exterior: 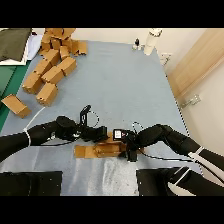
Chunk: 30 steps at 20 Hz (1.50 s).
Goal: Fold the box.
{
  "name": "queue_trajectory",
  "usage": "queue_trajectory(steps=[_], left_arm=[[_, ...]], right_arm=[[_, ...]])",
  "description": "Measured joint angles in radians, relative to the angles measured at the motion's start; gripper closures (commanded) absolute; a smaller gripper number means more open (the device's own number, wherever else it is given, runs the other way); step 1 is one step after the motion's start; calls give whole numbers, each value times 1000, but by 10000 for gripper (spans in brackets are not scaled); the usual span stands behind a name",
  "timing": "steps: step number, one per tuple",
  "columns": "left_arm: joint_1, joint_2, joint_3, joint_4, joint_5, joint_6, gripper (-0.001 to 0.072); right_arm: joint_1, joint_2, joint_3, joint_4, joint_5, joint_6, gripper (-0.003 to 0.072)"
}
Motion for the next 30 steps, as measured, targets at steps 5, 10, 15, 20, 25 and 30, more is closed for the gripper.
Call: queue_trajectory(steps=[5,10,15,20,25,30], left_arm=[[126,130,1,118,-71,39,701],[189,357,1,438,-202,85,699],[129,469,1,664,-358,222,160],[-5,429,1,822,-381,404,158],[-61,359,-12,890,-326,510,162],[-87,316,-45,822,-220,644,190]], right_arm=[[0,0,0,-3,0,0,180],[0,0,0,-3,0,0,180],[0,0,0,-3,0,0,180],[0,0,0,-3,1,0,180],[0,0,0,-4,1,0,180],[0,0,0,-4,1,0,180]])
